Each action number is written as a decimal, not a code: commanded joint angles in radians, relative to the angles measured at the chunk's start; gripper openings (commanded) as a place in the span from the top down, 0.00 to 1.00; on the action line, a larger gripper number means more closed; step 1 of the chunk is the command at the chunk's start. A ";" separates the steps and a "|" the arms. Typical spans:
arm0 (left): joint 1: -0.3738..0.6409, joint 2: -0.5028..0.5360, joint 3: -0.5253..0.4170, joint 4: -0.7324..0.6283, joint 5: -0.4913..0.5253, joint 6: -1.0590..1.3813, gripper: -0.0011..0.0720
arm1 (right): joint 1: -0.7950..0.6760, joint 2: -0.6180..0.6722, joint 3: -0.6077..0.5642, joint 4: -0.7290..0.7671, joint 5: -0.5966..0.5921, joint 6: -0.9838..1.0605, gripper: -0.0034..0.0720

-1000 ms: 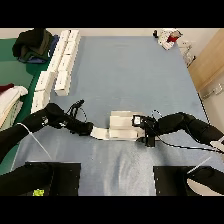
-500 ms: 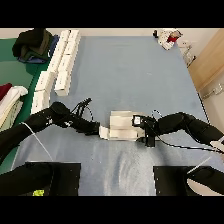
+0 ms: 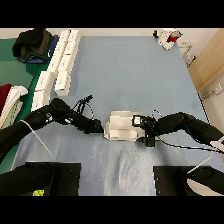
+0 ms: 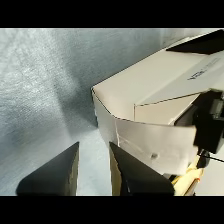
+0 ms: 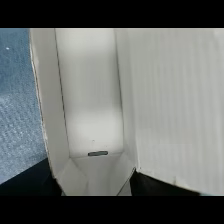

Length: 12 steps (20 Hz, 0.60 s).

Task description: Fold the box.

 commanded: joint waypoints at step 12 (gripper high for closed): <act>-0.015 0.001 0.008 -0.045 0.002 -0.002 0.58 | 0.000 0.000 0.001 0.000 0.000 0.000 0.28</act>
